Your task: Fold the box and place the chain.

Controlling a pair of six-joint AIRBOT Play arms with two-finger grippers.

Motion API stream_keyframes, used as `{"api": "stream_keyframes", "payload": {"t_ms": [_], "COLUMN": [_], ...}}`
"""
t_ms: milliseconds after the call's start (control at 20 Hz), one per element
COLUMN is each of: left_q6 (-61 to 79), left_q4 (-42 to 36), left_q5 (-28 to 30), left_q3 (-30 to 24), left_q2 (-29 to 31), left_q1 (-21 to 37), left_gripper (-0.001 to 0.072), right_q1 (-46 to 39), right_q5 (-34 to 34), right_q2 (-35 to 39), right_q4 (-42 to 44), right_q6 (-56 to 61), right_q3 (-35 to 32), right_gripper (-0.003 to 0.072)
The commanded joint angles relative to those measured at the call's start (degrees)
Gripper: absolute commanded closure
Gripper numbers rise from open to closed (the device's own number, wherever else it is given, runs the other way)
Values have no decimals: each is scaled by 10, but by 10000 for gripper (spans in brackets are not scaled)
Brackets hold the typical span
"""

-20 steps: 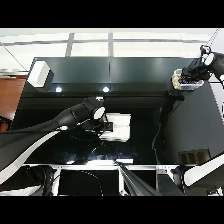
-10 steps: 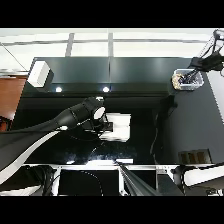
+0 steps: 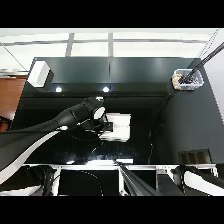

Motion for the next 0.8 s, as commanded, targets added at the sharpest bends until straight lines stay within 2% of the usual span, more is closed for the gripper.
{"api": "stream_keyframes", "payload": {"t_ms": [0,100,350,600,750], "left_q6": [0,0,0,0,0], "left_q4": [0,0,0,0,0], "left_q5": [0,0,0,0,0], "left_q3": [0,0,0,0,0], "left_q2": [0,0,0,0,0], "left_q1": [0,0,0,0,0], "left_gripper": [679,678,679,678,679], "right_q1": [0,0,0,0,0], "right_q5": [-16,-14,1,13,60], "right_q2": [53,53,53,69,94], "right_q4": [39,76,74,129,151], "right_q6": [-5,-6,-5,-14,-27], "right_q3": [40,99,217,223,218], "right_gripper": [672,672,672,672,672]}}
